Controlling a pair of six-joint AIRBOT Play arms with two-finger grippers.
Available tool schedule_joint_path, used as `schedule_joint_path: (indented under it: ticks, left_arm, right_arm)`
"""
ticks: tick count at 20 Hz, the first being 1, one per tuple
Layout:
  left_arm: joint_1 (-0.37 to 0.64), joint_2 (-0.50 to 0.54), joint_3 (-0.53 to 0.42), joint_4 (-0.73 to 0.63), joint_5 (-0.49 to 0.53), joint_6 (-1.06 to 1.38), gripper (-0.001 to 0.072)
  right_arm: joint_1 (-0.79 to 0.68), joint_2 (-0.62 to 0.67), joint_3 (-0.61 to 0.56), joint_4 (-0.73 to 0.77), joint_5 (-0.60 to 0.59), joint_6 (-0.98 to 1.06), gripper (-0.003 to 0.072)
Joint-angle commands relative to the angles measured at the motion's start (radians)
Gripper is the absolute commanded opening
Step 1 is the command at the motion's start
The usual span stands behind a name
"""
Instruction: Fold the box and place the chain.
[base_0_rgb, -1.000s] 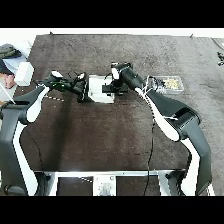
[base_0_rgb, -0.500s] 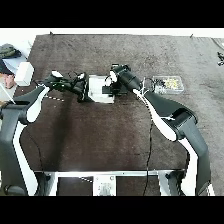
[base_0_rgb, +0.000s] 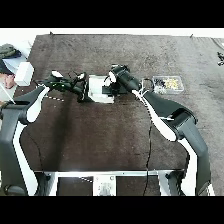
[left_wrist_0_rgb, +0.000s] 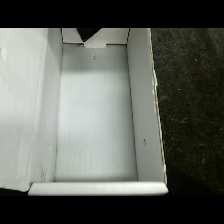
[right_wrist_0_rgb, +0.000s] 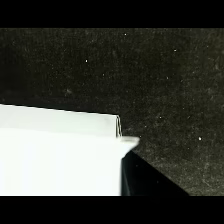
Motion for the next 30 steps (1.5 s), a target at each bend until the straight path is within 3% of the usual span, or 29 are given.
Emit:
schedule_joint_path:
  ticks: [1,16,17,19,21,25,26,27,28,30]
  left_arm:
    - [0.000,0.000,0.001,0.000,0.000,0.000,0.0415]
    - [0.000,0.000,0.001,0.000,0.000,0.000,0.0415]
    - [0.000,0.000,0.001,0.000,0.000,0.000,0.0415]
    - [0.000,0.000,0.001,0.000,0.000,0.000,0.0415]
    - [0.000,0.000,0.001,0.000,0.000,0.000,0.0415]
    - [0.000,0.000,0.001,0.000,0.000,0.000,0.0415]
    - [0.000,0.000,0.001,0.000,0.000,0.000,0.0415]
    - [0.000,0.000,0.001,0.000,0.000,0.000,0.0415]
    - [0.000,0.000,0.001,0.000,0.000,0.000,0.0415]
    - [0.000,0.000,0.001,0.000,0.000,0.000,0.0415]
  right_arm:
    - [0.001,0.000,0.001,-0.003,-0.006,0.021,0.0210]
    - [-0.029,-0.009,0.002,0.031,-0.016,0.008,0.0208]
    - [-0.030,-0.017,0.002,0.043,-0.016,-0.008,0.0118]
    - [-0.030,-0.034,0.011,0.065,-0.014,-0.025,0.0115]
    - [-0.030,-0.049,0.045,0.063,0.002,-0.032,0.0057]
    - [-0.029,-0.049,0.051,0.061,0.011,-0.032,0.0057]
    - [-0.029,-0.049,0.051,0.061,0.010,-0.032,0.0096]
    - [-0.029,-0.047,0.051,0.060,0.009,-0.032,0.0275]
    - [-0.029,-0.044,0.051,0.059,0.010,-0.032,0.0394]
    - [-0.029,-0.035,0.051,0.053,0.014,-0.036,0.0388]
